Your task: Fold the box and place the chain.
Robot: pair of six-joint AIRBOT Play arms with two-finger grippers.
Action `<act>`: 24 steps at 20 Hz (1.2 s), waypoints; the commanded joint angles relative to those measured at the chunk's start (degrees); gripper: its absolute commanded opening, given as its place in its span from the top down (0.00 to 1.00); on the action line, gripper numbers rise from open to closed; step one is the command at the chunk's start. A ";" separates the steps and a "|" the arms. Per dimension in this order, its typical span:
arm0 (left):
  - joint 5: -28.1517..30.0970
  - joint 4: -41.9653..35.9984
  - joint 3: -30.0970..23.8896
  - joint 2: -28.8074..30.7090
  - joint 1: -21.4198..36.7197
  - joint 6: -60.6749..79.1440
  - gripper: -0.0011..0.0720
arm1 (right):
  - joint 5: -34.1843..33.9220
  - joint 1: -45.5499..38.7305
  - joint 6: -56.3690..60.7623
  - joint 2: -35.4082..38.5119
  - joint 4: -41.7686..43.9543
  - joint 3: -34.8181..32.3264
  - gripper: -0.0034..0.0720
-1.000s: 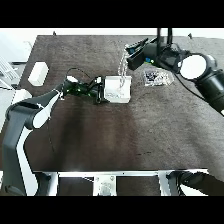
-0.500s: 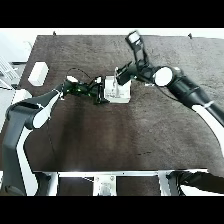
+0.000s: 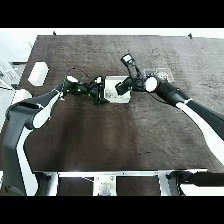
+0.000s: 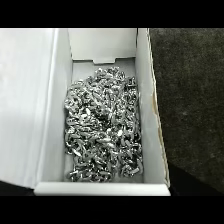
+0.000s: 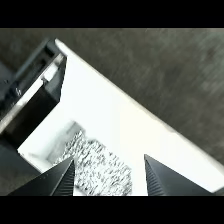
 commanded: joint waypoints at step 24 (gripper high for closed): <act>-0.02 0.00 0.07 0.04 0.02 0.02 0.59 | 30.32 -17.77 -37.00 -19.58 28.35 27.82 0.89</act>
